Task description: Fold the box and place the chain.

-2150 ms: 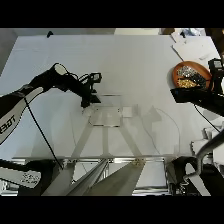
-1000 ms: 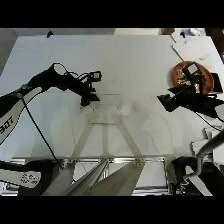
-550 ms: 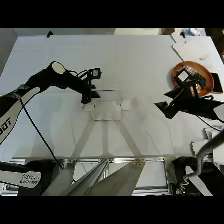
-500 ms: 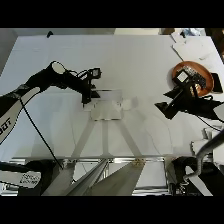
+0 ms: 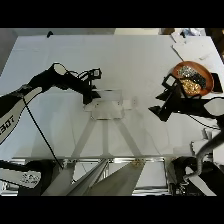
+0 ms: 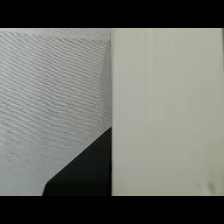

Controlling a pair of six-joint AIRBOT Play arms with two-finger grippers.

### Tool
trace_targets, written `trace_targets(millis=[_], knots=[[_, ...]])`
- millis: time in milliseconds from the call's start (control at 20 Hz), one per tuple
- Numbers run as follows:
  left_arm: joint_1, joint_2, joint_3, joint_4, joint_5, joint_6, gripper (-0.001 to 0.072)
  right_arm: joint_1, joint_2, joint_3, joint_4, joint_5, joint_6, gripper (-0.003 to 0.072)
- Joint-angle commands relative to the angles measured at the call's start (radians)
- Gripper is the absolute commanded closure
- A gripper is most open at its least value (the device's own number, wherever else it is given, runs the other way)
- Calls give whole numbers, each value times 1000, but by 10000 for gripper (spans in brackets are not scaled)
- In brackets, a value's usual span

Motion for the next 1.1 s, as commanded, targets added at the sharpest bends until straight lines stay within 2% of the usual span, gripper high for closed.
trace_targets(millis=[0, 100, 200, 550, 800, 900, 1050], knots=[[-1, -3, 0, 7, 1, 0, 697, 72, -40, 0, 8, -27, -111, 86], [-1, -2, 0, 7, 1, 0, 697, 115, -49, 0, 9, -69, -207, 17], [-1, -2, 0, 7, 1, 0, 697, 153, -71, 0, 9, -108, -277, -6], [-1, -2, 0, 7, 1, 0, 696, 275, -233, 0, 10, -143, -375, -12], [-1, -2, 0, 7, 1, 0, 696, 344, -242, 0, 21, -261, -375, -12], [-1, -2, 0, 7, 1, 0, 696, 348, -247, 0, 84, -259, -432, -12], [-1, -2, 0, 7, 1, 0, 696, 332, -289, 0, 240, -235, -661, -12]])
